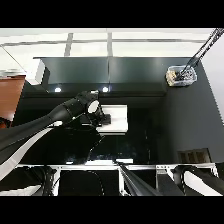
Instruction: Fold the box and place the chain.
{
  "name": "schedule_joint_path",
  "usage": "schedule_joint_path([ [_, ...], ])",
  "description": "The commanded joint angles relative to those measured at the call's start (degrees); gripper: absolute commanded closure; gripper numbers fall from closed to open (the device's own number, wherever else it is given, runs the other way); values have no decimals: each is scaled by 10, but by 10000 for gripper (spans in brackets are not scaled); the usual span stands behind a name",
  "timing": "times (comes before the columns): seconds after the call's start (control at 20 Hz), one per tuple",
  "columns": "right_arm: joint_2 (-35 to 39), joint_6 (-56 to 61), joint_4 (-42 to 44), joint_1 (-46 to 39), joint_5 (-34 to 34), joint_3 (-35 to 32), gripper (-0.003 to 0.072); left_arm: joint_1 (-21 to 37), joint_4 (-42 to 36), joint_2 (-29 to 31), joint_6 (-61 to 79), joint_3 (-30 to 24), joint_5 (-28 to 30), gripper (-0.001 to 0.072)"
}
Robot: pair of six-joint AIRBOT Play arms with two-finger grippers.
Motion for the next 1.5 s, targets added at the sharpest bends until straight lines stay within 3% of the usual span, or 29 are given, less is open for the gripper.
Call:
schedule_joint_path([
  [0.0, 56, -22, 104, 1, 58, -2, 669, 1, 0, 0, 0, 1, 0, 679],
  [0.15, 70, -29, 127, 33, 129, -35, 668, 1, 0, 0, 0, 1, 0, 679],
  [0.35, 77, -81, 211, 130, 173, -168, 667, 1, 0, 0, 0, 1, 0, 679],
  [0.45, 76, -91, 235, 179, 139, -250, 667, 1, 0, 0, 1, 1, 0, 679],
  [0.75, 75, -92, 298, 301, -53, -462, 667, 0, 2, 0, 2, 1, -2, 679],
  [0.95, 53, -90, 304, 338, -132, -534, 666, 0, 2, 0, 2, 1, -2, 679],
  [1.2, 6, -89, 306, 356, -163, -545, 661, 0, 2, 0, 2, 1, -3, 679],
  [1.3, 0, -88, 295, 353, -171, -545, 402, 1, 2, 0, 2, 1, -3, 679],
  [1.45, 2, -88, 270, 287, -111, -539, 403, 0, 2, 0, 2, 1, -3, 679],
])
